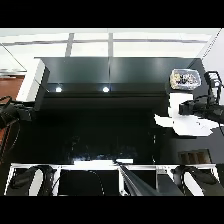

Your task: Fold the box and place the chain.

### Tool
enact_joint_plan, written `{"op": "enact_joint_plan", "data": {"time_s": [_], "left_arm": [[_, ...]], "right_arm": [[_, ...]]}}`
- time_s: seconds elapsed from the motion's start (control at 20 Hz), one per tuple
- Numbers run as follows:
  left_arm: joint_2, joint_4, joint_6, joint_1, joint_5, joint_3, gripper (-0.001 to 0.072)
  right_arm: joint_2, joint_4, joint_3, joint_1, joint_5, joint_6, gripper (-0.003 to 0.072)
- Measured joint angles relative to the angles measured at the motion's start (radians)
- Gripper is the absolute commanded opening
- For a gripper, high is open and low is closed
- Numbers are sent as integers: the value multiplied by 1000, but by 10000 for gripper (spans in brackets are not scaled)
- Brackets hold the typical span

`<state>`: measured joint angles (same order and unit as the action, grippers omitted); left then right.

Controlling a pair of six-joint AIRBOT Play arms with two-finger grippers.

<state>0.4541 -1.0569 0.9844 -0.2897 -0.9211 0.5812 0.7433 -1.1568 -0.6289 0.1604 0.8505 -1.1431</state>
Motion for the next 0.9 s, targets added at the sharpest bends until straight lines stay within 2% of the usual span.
{"op": "enact_joint_plan", "data": {"time_s": [0.9], "left_arm": [[0,2,0,0,0,0,33]], "right_arm": [[0,4,0,0,-12,0,21]]}}
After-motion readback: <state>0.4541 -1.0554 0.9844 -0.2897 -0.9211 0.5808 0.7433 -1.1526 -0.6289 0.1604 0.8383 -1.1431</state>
